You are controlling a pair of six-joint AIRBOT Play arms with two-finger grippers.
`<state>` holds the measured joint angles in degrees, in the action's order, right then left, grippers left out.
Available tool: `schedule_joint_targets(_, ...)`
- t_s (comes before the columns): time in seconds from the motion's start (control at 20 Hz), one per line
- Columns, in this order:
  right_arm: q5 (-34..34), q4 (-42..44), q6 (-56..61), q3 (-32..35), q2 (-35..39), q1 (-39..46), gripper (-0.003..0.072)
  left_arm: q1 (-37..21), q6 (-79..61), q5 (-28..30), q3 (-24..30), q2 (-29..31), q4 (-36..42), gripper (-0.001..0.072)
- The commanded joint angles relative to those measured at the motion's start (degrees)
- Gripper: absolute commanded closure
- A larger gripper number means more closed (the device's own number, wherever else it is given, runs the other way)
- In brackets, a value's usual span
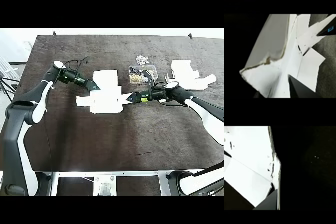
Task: Fold the box and place the chain.
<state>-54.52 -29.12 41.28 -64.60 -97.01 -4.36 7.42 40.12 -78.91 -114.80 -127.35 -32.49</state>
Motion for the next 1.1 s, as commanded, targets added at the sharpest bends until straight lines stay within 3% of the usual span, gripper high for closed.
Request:
schedule_joint_targets(0.0,-0.1,0.0,0.0,0.0,0.0,0.0,0.0674,0.0,-0.1,-1.2,0.0,0.0,-1.6,0.0361)
schedule_joint_targets(0.35,-0.1,0.0,0.0,0.0,0.0,0.0,0.0673,-1.8,-0.2,-1.5,0.0,0.0,-0.7,0.0361)
schedule_joint_targets(0.4,-0.1,0.0,0.0,0.0,0.0,0.0,0.0674,-2.2,-0.1,-1.6,0.0,0.0,0.4,0.0456)
schedule_joint_targets(0.45,-0.1,0.0,0.0,0.0,0.0,0.0,0.0673,-2.2,-0.2,-1.4,0.0,0.0,1.5,0.0499)
schedule_joint_targets(1.05,-0.1,0.0,0.0,0.0,0.0,0.0,0.0673,-0.9,-1.6,-5.1,0.0,0.0,-2.9,0.0499)
